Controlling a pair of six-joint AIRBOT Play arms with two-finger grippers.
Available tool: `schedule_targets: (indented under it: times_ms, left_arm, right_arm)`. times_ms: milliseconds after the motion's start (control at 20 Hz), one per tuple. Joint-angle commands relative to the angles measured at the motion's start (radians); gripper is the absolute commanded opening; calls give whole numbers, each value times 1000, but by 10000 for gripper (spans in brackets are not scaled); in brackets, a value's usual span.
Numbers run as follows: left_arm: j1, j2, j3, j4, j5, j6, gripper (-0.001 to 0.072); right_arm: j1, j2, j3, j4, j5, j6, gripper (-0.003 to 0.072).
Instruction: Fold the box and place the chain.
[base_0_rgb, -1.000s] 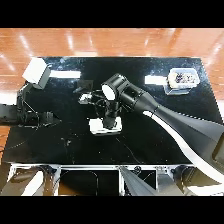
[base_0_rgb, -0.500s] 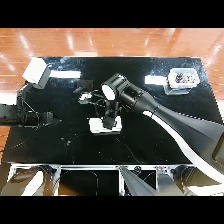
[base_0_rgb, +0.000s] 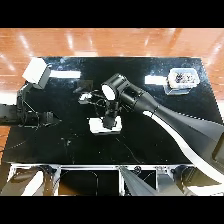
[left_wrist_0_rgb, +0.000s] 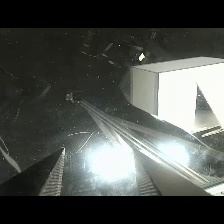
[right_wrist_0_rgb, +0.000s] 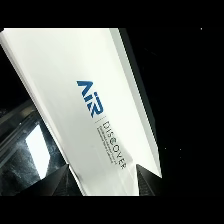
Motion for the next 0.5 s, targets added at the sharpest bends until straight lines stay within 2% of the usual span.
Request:
schedule_targets:
  times_ms: [0, 100, 200, 300, 350, 450]
  left_arm:
    - [0, 0, 0, 1, 1, 1, 539]
    - [0, 0, 0, 1, 1, 1, 539]
    - [0, 0, 0, 1, 1, 0, 539]
    - [0, 0, 0, 1, 1, 0, 540]
    - [0, 0, 0, 1, 1, 1, 540]
    - [0, 0, 0, 1, 1, 0, 539]
  right_arm:
    - [0, 0, 0, 1, 1, 0, 480]
    - [0, -1, 0, 1, 1, 0, 480]
    - [0, 0, 0, 1, 5, 0, 244]
    - [0, 0, 0, 1, 7, 0, 278]
    - [0, 0, 0, 1, 8, 0, 366]
    - [0, 0, 0, 1, 8, 0, 382]
